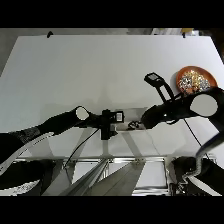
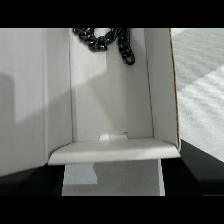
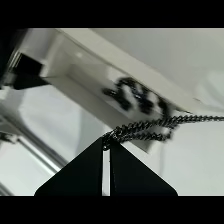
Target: Fold the box and place the chain.
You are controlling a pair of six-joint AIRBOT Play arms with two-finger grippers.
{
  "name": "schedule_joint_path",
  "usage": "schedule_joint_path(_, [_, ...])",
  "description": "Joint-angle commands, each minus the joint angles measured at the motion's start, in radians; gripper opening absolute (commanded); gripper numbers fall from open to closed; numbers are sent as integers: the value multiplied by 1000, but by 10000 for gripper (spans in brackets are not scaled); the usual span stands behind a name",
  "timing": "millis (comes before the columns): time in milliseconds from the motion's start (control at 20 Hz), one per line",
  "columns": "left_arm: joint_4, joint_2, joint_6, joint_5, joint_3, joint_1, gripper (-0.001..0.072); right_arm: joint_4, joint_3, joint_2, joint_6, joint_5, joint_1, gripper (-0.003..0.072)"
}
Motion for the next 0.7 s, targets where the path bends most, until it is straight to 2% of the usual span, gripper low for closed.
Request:
schedule_joint_path(0, [0,0,0,0,0,0,212,45,-1,23,10,-118,110,14])
schedule_joint_path(150, [0,0,0,0,0,0,212,43,-2,6,10,-179,131,14])
schedule_joint_path(400, [0,0,0,0,0,0,212,27,-41,-80,9,-195,130,20])
schedule_joint_path(550, [0,0,0,0,0,0,212,11,-44,-119,7,-198,130,194])
schedule_joint_path(650, [0,0,0,0,0,0,212,14,-26,-118,6,-195,119,202])
